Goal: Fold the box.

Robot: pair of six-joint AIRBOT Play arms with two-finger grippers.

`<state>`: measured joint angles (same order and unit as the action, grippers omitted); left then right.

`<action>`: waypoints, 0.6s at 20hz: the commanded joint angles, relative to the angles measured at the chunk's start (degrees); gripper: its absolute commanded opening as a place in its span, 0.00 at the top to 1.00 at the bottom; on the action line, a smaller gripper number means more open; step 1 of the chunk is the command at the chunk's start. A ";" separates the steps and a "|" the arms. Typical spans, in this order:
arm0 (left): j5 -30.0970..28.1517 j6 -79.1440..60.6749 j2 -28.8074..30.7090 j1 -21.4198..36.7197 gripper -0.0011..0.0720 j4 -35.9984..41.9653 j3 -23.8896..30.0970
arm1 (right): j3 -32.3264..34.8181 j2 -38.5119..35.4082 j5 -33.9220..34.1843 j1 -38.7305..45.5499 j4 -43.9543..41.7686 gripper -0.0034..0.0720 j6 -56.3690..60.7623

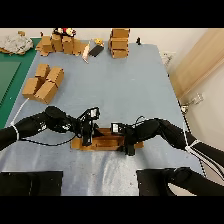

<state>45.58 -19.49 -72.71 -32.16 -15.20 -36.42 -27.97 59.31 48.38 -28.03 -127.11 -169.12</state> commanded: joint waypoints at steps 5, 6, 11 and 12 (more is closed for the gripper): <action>0.04 0.00 -0.04 0.00 0.97 -0.02 -0.04 | -0.48 -0.81 1.09 -0.04 -1.22 0.20 0.22; 0.04 0.00 -0.04 0.00 0.97 -0.02 -0.04 | -0.52 -0.83 1.07 -0.04 -1.29 0.20 0.22; 0.04 0.00 -0.04 0.00 0.97 -0.02 -0.04 | -0.52 -0.15 -1.77 -0.02 -0.81 0.20 0.17; 0.04 0.00 -0.04 0.00 0.97 -0.02 -0.04 | -0.52 0.22 -1.75 -0.02 -0.81 0.20 0.15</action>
